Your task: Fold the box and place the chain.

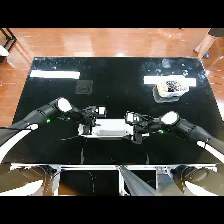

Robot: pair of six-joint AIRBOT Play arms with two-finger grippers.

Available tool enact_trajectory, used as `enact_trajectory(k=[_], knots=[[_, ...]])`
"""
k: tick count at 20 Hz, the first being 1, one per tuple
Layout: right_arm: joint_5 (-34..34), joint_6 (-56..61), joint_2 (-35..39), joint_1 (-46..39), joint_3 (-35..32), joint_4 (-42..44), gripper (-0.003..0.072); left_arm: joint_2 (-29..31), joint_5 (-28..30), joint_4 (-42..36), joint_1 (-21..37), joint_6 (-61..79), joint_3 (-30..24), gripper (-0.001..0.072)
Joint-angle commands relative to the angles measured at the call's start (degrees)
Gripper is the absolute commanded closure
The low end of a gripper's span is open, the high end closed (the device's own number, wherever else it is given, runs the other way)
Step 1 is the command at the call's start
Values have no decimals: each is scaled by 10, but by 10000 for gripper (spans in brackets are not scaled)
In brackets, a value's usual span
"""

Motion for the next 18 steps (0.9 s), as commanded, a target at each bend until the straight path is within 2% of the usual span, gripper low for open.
enact_trajectory(k=[1,18], knots=[[-9,0,-14,5,1,-3,-13,0,0,1,0,-1,0,691],[-21,31,-15,10,1,-34,-13,0,0,1,0,-1,0,691]])
